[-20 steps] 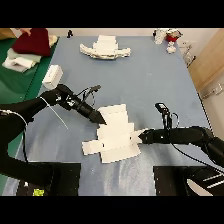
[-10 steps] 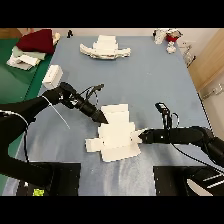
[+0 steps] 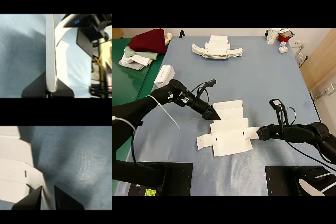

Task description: Fold the box.

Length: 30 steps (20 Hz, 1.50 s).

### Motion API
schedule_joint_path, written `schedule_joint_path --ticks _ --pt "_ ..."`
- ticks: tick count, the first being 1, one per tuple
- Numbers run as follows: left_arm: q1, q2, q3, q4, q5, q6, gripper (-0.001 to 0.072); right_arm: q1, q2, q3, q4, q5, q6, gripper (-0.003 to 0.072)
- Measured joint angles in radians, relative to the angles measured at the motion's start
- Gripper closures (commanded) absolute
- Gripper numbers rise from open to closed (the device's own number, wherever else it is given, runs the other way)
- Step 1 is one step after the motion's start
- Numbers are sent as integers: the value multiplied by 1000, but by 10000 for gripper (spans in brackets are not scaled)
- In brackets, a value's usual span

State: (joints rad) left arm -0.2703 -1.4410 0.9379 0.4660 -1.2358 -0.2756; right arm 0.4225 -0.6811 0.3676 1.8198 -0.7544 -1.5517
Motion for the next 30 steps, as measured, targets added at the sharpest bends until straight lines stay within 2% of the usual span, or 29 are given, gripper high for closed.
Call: schedule_joint_path --ticks 3,8,15,19,24,30 --pt "-33 81 -30 -3 104 101 700 -5 0 46 -226 -3 206 216" --pt "-97 198 -145 -45 272 295 700 -5 -2 96 -381 -4 394 216" --pt "-190 274 -338 -265 405 719 700 -5 -25 108 -426 0 498 217" --pt "-257 281 -408 -323 532 864 698 -5 -29 109 -440 13 531 216" --pt "-294 283 -434 -340 603 874 697 -5 -30 109 -456 16 546 217" --pt "-305 290 -422 -237 618 720 697 -5 -30 109 -460 17 549 216"
